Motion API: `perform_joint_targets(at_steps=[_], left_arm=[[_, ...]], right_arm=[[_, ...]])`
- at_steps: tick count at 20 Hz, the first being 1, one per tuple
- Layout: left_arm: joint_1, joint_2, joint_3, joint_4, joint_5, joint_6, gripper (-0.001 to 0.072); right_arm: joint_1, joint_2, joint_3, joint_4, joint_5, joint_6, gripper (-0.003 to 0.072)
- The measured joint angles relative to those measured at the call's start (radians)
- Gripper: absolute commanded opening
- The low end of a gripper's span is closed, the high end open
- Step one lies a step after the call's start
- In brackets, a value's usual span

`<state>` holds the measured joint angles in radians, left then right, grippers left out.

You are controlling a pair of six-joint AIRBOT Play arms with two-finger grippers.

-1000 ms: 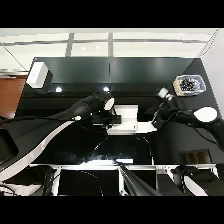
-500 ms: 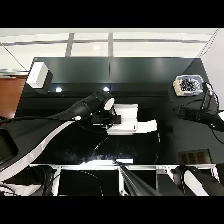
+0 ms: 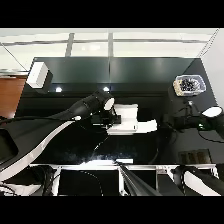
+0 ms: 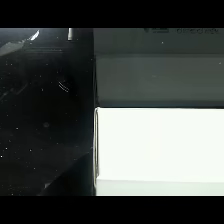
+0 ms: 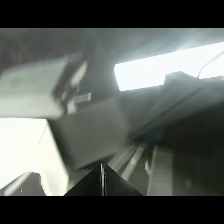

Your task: Fold the box and place the chain.

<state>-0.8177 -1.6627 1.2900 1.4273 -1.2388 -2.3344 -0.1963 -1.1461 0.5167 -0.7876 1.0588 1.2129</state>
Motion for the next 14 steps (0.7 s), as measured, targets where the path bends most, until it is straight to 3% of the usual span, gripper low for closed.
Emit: perform_joint_targets(at_steps=[5,13,14], left_arm=[[0.000,0.000,0.000,0.000,0.000,0.000,0.0030],[0.000,0.000,0.000,-0.001,0.000,0.000,0.0030],[0.000,0.000,0.000,-0.001,0.000,0.000,0.0029]], right_arm=[[0.100,-0.080,0.000,0.119,0.012,-0.064,0.0014],[0.127,-0.108,0.021,0.307,0.092,-0.185,0.0021],[0.128,-0.109,0.027,0.332,0.109,-0.199,0.0186]])
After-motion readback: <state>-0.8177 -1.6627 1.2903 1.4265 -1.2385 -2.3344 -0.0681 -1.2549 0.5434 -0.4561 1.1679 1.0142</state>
